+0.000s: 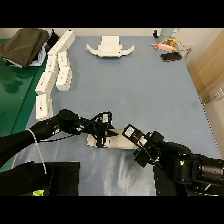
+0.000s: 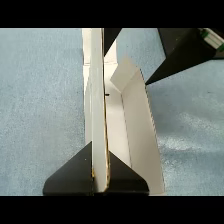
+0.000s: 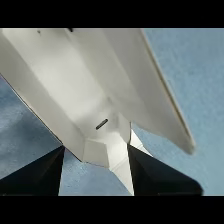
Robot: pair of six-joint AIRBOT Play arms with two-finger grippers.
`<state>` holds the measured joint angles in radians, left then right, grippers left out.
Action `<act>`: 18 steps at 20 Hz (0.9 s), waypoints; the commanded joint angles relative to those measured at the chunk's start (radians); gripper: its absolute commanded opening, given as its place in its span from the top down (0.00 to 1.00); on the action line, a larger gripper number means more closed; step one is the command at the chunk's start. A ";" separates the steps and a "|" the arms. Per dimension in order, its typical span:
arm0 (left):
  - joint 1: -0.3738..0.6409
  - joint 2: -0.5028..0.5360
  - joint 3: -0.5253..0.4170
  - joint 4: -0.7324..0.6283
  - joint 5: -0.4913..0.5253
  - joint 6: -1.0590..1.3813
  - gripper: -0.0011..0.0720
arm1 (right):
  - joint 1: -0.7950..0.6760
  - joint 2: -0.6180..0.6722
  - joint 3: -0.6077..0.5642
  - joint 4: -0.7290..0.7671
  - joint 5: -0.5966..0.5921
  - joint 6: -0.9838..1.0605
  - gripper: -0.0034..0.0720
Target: Fold the box.
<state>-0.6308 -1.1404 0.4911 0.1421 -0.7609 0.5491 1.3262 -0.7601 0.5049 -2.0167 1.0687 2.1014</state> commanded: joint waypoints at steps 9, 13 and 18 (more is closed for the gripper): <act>0.001 -0.001 0.000 0.000 0.000 0.000 0.97 | -0.099 0.021 -0.012 0.004 -0.060 -0.187 0.00; 0.001 -0.001 0.000 0.000 0.000 0.000 0.97 | -0.383 0.038 -0.039 0.348 -0.239 -0.726 0.00; 0.001 0.000 0.000 0.000 0.000 0.000 0.96 | -0.768 -0.028 -0.039 0.954 -0.180 -1.617 0.00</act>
<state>-0.6308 -1.1404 0.4911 0.1417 -0.7612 0.5491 0.7452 -0.7574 0.4683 -1.4281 0.8818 1.0393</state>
